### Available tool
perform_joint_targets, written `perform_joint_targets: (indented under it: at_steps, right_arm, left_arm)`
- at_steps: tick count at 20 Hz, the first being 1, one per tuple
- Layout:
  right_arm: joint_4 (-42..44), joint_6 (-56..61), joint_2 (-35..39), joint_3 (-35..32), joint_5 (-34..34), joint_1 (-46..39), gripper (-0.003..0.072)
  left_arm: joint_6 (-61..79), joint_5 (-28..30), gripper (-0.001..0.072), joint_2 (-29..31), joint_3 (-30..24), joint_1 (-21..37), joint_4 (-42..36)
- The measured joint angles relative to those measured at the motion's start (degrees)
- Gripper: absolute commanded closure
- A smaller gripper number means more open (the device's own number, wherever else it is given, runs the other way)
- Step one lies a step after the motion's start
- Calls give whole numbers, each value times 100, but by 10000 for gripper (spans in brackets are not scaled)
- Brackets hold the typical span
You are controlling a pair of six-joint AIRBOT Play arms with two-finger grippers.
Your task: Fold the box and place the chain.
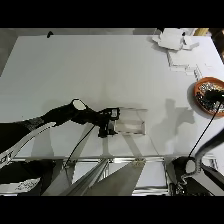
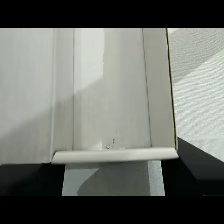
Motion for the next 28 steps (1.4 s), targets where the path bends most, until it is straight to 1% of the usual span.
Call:
perform_joint_targets:
  at_steps: [4,10,14,16,19,21,24,25,26,27,28]
  right_arm:
    - [66,-114,-647,4,-358,-476,397]
    - [483,-501,-1167,4,-737,-625,400]
    - [610,-573,-1305,7,-748,-643,404]
    - [608,-595,-1329,7,-634,-649,441]
    - [579,-605,-1346,9,-557,-658,442]
    - [584,-612,-1353,9,-555,-664,474]
    - [605,-612,-1403,9,-573,-664,475]
    - [608,-612,-1440,9,-579,-664,505]
    - [608,-614,-1484,11,-595,-664,603]
    - [608,-614,-1515,11,-603,-662,667]
    - [610,-616,-1534,11,-608,-664,667]
  left_arm:
    - [0,0,437,0,0,0,0]
    - [0,0,437,0,0,0,0]
    - [0,0,437,0,0,0,0]
    - [2,0,437,0,0,0,0]
    - [2,0,437,0,0,0,0]
    - [2,0,437,0,0,0,0]
    - [2,0,437,0,0,0,0]
    - [2,-2,437,0,0,0,0]
    - [2,-2,437,0,0,0,0]
    - [2,0,437,0,0,0,0]
    - [2,0,437,0,0,0,0]
